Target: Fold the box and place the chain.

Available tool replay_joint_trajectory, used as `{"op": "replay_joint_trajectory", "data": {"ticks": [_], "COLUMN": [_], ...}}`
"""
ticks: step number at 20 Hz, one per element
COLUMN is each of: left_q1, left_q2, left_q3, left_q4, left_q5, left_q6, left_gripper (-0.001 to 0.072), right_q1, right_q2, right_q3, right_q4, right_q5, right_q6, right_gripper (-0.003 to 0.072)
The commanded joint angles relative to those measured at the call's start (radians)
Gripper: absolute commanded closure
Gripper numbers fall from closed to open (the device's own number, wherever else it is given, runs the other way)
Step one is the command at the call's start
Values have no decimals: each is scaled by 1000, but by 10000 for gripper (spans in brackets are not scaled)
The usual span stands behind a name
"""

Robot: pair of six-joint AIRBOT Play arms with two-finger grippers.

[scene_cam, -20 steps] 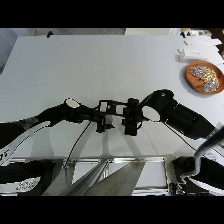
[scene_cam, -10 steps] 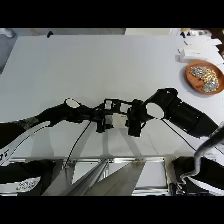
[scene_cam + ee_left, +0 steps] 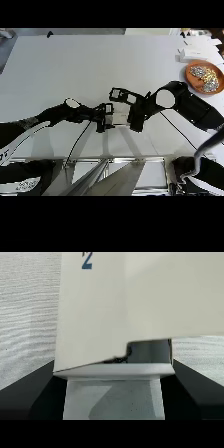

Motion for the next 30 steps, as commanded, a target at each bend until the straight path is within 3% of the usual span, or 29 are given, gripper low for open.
{"op": "replay_joint_trajectory", "data": {"ticks": [1, 8, 13, 25, 30], "left_q1": [0, 0, 0, 0, 0], "left_q2": [1, 1, 0, 0, 1], "left_q3": [0, 0, 0, 0, 0], "left_q4": [0, 0, 0, 0, 0], "left_q5": [0, 0, 0, 0, 0], "left_q6": [0, 0, 0, 0, 0], "left_gripper": [456, 456, 456, 456, 456], "right_q1": [-19, -19, -19, -19, -19], "right_q2": [5, 125, 125, 124, 100], "right_q3": [-1, -108, -145, -230, -230], "right_q4": [16, 59, 115, 95, 95], "right_q5": [1, -133, -150, -283, -285], "right_q6": [-8, -86, -120, -166, -199], "right_gripper": [438, 438, 438, 438, 451]}}
